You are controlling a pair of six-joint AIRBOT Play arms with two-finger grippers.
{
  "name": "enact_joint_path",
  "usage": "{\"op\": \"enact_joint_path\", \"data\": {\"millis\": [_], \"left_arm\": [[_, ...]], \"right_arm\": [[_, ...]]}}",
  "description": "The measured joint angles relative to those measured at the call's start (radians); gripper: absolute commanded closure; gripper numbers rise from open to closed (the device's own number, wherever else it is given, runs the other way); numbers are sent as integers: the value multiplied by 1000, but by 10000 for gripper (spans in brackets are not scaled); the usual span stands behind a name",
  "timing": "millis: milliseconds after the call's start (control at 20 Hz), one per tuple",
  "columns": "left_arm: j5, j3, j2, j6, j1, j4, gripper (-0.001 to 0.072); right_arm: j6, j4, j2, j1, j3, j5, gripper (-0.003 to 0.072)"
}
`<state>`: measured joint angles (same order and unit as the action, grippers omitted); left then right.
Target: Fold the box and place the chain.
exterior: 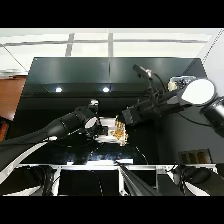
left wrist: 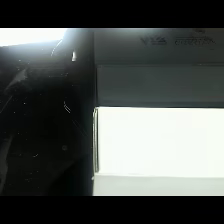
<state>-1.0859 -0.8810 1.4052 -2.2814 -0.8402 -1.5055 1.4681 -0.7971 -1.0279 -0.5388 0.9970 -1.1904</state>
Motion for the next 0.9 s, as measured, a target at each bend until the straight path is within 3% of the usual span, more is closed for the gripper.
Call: {"op": "enact_joint_path", "data": {"millis": [150, 200, 250, 550, 700, 750, 800, 900], "left_arm": [[0, 0, 0, 0, 0, 0, 678], [0, 0, 0, 0, 0, 0, 678], [0, 0, 0, 0, 0, 0, 678], [0, 0, 0, 0, 0, 0, 678], [0, 0, 0, 0, 0, 0, 678], [0, 0, 0, 0, 0, 0, 678], [0, 0, 0, 0, 0, 0, 678], [0, 0, 0, 0, 0, 0, 678]], "right_arm": [[-7, 0, 0, -23, -51, 32, 646], [-7, 0, 0, -30, -61, 41, 450], [-7, 0, 0, -35, -68, 49, 302], [6, -48, 9, 45, -77, 13, 305], [-77, -201, 17, 132, -88, -59, 303], [-107, -270, 18, 148, -104, -65, 258], [-142, -329, 19, 160, -130, -64, -30], [-251, -397, 20, 167, -198, -24, -22]]}}
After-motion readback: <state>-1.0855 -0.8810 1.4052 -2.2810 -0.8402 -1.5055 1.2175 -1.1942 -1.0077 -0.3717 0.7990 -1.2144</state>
